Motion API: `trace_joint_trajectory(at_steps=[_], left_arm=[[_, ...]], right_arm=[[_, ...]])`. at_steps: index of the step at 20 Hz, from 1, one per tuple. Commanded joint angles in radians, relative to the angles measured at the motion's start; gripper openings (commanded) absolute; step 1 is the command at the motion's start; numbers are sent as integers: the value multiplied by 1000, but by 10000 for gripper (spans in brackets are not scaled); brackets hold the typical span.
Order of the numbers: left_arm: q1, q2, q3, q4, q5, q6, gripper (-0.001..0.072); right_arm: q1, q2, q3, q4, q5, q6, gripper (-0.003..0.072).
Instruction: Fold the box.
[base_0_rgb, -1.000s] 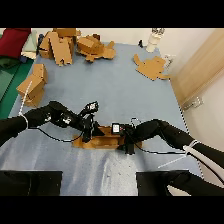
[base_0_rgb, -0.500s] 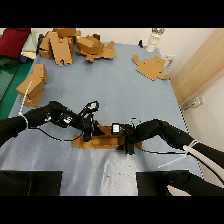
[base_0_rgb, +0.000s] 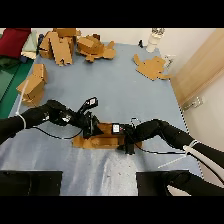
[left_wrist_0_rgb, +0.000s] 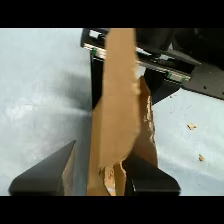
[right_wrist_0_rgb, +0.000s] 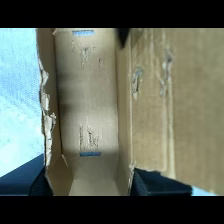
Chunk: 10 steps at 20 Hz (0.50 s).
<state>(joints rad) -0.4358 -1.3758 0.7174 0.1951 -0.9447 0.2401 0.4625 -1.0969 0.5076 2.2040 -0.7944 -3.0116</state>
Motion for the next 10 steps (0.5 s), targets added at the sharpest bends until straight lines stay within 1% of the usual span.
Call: trace_joint_trajectory(at_steps=[1,4,5,6,7,8,9,10], left_arm=[[47,78,1,174,2,-187,354],[82,208,0,406,-26,-396,349],[80,248,0,485,-48,-496,169],[80,276,0,542,-105,-585,14],[77,292,-4,559,-152,-680,13],[68,294,-7,546,-184,-797,13],[42,292,-12,520,-192,-912,12],[1,290,-12,497,-183,-960,12]], right_arm=[[1,0,0,0,0,0,520],[1,0,0,0,-1,0,520],[1,0,0,0,0,0,520],[1,0,0,0,-1,0,520],[1,0,0,0,-1,0,521],[1,0,0,0,-1,0,520],[1,0,0,0,-1,0,520],[1,0,0,0,-1,0,521]])
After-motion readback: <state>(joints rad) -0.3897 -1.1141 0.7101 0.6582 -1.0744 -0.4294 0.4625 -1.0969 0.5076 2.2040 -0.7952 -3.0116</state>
